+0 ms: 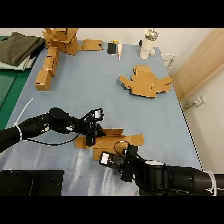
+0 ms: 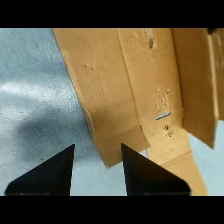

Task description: Fold the box.

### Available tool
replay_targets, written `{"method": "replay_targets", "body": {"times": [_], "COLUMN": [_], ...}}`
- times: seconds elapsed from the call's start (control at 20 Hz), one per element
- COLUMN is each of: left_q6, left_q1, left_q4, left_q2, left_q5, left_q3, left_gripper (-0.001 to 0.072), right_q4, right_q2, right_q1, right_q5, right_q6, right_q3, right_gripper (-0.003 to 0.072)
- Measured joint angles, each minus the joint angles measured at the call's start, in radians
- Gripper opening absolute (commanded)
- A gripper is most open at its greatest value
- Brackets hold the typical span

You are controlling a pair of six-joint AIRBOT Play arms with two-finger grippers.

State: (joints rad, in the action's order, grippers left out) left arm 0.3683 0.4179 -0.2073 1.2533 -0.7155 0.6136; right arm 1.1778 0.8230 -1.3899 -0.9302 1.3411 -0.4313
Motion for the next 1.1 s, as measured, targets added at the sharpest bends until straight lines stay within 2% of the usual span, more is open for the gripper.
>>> {"method": "replay_targets", "body": {"times": [0.45, 0.9, 1.1], "left_q6": [0.000, 0.000, 0.000], "left_q1": [0.000, 0.000, 0.000], "left_q4": [0.001, 0.002, 0.002], "left_q2": [0.000, 0.000, 0.000], "left_q5": [0.000, 0.000, 0.000], "left_q3": [0.000, 0.000, 0.000], "left_gripper": [0.0011, 0.0011, 0.0011], "right_q4": [-0.142, -0.262, -0.259], "right_q2": [0.099, 0.108, 0.108], "right_q1": [-0.021, -0.021, -0.021], "right_q5": [0.061, 0.058, 0.055], "right_q6": [0.004, -0.066, -0.096], "right_q3": [0.007, -0.038, -0.042], "right_gripper": [0.0443, 0.0443, 0.0448]}}
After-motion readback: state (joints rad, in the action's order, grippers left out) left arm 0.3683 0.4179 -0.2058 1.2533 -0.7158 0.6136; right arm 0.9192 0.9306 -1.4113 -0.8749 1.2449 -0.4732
